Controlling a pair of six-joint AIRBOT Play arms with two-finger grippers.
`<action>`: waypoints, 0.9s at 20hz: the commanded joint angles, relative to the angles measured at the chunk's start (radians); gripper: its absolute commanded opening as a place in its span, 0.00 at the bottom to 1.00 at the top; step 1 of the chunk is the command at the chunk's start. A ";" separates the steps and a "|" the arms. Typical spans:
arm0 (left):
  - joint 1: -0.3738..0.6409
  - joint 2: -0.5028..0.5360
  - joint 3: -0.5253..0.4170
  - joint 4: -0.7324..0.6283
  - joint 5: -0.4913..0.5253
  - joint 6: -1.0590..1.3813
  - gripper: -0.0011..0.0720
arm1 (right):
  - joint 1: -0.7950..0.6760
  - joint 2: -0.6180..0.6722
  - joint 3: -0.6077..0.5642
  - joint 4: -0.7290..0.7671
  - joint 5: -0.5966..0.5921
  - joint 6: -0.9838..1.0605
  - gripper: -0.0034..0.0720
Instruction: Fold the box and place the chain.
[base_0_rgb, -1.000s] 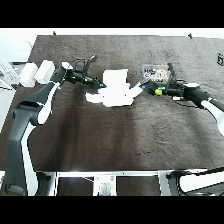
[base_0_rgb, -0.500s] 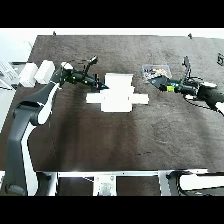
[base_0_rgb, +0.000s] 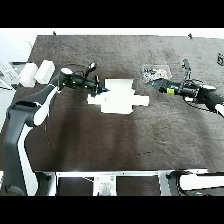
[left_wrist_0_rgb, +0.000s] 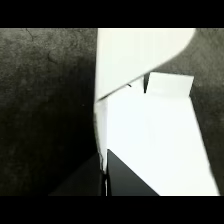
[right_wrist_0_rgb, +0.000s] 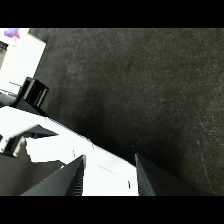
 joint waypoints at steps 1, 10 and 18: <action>-0.025 0.010 -0.077 0.039 0.110 0.089 0.04 | 0.002 -0.002 -0.006 0.001 0.000 -0.022 0.55; -0.025 0.010 -0.111 -0.004 0.137 0.166 0.04 | 0.005 -0.002 -0.006 0.001 0.001 -0.042 0.55; -0.024 0.010 -0.111 -0.026 0.142 0.163 0.04 | 0.008 0.070 -0.008 0.008 0.222 -0.185 0.46</action>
